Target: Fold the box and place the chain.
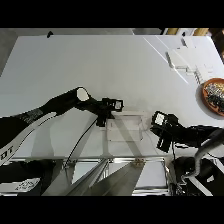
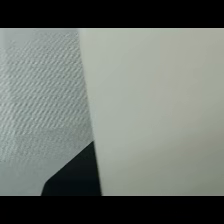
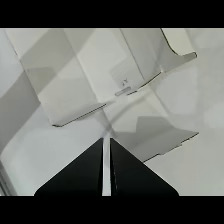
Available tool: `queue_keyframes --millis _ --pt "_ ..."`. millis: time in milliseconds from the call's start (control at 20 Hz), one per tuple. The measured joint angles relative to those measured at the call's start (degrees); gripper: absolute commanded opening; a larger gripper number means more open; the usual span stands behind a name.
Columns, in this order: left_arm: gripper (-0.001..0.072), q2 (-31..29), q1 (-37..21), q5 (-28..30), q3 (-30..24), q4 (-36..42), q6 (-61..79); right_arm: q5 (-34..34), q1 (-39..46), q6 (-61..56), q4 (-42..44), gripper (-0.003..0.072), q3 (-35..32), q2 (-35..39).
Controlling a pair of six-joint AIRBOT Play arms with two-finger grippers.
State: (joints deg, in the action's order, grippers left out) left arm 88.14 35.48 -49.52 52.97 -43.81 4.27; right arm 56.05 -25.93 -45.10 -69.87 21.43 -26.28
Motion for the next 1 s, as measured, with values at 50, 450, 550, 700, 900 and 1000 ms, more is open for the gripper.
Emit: queue_keyframes --millis 50,450,550,700,900,1000 --pt "0.0007 0.1 0.0 0.0 0.0 0.0 0.0 0.0 0.0 0.0 0.0 0.0058 0.0 0.0" --pt "0.0011 0.4 0.0 0.0 0.0 -0.6 -0.2 0.2 0.0 -0.1 0.0 0.0058 0.0 0.0" --pt "0.0012 0.4 0.0 0.0 0.0 -0.7 -0.3 0.3 0.0 -0.1 0.0 0.0058 0.0 0.0" --pt "0.0012 0.4 0.0 0.0 0.0 -0.7 -0.3 0.4 0.0 -0.1 0.0 0.0058 0.0 0.0" --pt "0.0012 0.4 0.0 0.0 0.0 -0.8 -0.3 0.4 0.0 0.0 0.2 0.0058 0.0 0.0" --pt "0.0012 0.4 0.0 0.0 0.0 -0.8 -0.3 0.4 0.0 0.1 0.7 0.0057 0.0 -0.1"
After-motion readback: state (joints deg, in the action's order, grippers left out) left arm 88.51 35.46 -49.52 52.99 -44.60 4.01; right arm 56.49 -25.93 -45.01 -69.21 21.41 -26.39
